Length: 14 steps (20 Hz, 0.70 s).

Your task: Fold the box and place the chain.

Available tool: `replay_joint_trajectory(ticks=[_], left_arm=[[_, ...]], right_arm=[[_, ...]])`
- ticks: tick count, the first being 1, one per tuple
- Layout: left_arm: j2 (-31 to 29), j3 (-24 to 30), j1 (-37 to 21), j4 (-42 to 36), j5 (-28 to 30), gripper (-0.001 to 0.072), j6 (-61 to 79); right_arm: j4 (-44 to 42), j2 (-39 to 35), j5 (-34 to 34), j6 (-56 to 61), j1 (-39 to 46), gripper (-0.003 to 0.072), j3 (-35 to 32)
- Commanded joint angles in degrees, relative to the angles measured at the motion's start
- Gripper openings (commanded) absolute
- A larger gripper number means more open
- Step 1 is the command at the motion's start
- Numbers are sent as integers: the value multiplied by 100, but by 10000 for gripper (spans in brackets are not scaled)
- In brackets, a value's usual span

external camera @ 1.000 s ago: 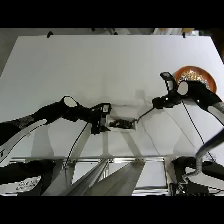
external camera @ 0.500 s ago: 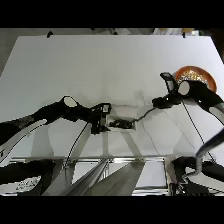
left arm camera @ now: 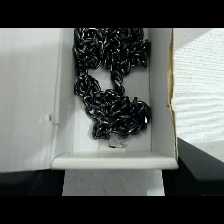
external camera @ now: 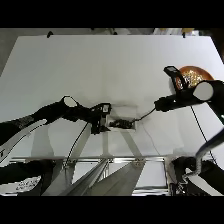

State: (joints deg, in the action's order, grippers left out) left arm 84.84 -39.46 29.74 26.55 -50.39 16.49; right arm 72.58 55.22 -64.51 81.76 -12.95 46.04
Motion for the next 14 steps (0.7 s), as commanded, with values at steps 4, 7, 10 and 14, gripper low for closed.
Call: replay_joint_trajectory(ticks=[4,7,10,14], left_arm=[[-2,-2,0,2,2,209,0],[-2,-2,0,0,2,209,0],[-2,-2,0,2,2,209,0],[-2,-2,0,0,2,209,0]], right_arm=[[-1996,-870,-192,-503,-455,11,-2],[-2284,-903,-96,-538,-774,11,-2],[-2533,-901,463,-533,-1276,12,-2],[-2756,-894,1331,-533,-1950,12,-2]])
